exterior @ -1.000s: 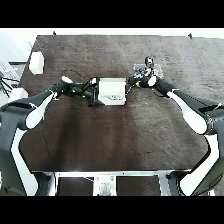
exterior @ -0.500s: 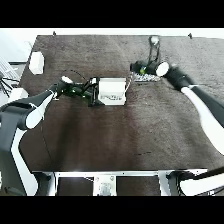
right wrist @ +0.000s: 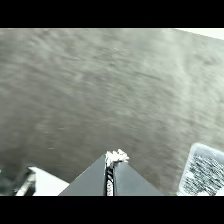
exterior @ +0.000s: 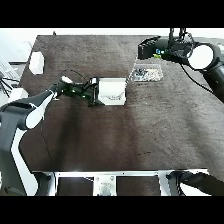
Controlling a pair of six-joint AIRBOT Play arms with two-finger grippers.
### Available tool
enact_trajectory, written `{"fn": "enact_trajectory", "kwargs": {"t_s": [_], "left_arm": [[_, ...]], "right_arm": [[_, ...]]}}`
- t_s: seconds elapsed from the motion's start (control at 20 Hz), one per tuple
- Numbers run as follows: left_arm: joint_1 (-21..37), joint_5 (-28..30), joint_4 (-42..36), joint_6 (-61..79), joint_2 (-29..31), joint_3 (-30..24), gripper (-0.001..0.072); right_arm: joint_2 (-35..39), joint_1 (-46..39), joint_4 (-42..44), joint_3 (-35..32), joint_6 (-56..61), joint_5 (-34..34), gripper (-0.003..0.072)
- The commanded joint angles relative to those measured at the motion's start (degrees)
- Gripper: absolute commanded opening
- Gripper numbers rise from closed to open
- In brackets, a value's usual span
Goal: Fold the box and place the chain.
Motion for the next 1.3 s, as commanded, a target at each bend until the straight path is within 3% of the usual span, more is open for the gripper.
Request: {"fn": "enact_trajectory", "kwargs": {"t_s": [0.0,0.25,0.5,0.75,0.9,0.95,1.0,1.05,1.25], "left_arm": [[0.0,0.0,0.0,0.0,0.0,0.0,0.029],[0.0,0.0,0.0,0.0,0.0,0.0,0.029],[0.0,0.0,0.0,0.0,0.0,0.0,0.029],[0.0,0.0,0.0,0.0,0.0,0.0,0.029],[0.0,0.0,0.0,0.0,0.0,0.0,0.029],[0.0,0.0,0.0,0.0,0.0,0.0,0.029],[0.0,0.0,0.0,0.0,0.0,0.0,0.029],[0.0,0.0,0.0,0.0,0.0,0.0,0.029],[0.0,0.0,0.0,0.0,0.0,0.0,0.029]], "right_arm": [[2.0,4.8,-1.3,0.0,1.2,1.6,0.0007],[1.6,9.3,-1.2,-3.2,2.1,-0.5,0.0007],[-0.7,9.3,0.9,-13.4,3.1,-10.8,0.0007],[-9.6,9.3,1.3,-21.1,3.7,-21.2,0.0007],[-15.9,9.3,1.3,-21.4,3.8,-22.4,0.001],[-16.5,9.3,1.3,-21.4,3.8,-22.0,0.0068],[-16.1,9.2,1.3,-21.4,3.8,-21.8,0.0293],[-15.1,9.2,1.3,-21.0,3.7,-21.8,0.0448],[-6.1,8.9,1.1,-19.9,1.4,-21.7,0.0431]]}}
